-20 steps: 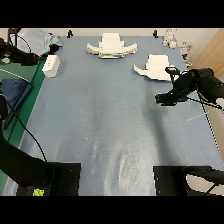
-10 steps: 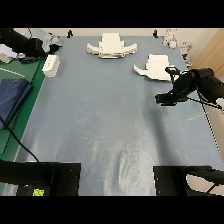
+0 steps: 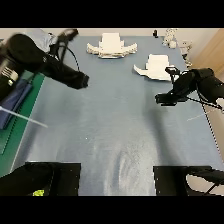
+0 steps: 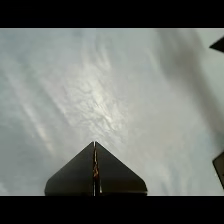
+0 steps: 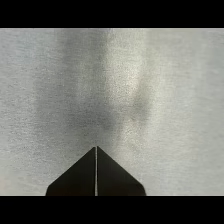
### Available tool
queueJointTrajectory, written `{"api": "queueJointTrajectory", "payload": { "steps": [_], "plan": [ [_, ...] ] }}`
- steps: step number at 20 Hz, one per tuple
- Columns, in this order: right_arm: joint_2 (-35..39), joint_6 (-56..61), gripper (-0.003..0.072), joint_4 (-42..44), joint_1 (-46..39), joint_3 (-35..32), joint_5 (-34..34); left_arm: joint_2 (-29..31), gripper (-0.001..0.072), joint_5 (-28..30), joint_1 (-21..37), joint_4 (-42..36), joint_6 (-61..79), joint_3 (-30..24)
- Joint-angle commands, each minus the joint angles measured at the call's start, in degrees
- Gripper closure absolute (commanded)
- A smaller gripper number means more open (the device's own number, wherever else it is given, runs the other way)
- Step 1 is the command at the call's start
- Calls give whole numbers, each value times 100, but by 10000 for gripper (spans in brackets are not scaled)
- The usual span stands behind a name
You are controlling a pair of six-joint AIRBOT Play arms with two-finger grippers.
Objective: Fold the box.
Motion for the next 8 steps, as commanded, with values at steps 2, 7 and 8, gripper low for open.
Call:
{"api": "queueJointTrajectory", "payload": {
  "steps": [2,7,8],
  "plan": [
    [0,0,669,0,2,2,2,225,697,822,-699,116,-529,-1405],
    [0,2,669,2,2,2,0,227,696,1056,-723,85,-533,-1849],
    [0,0,669,0,2,2,2,227,696,1051,-723,72,-529,-1849]
  ]
}}
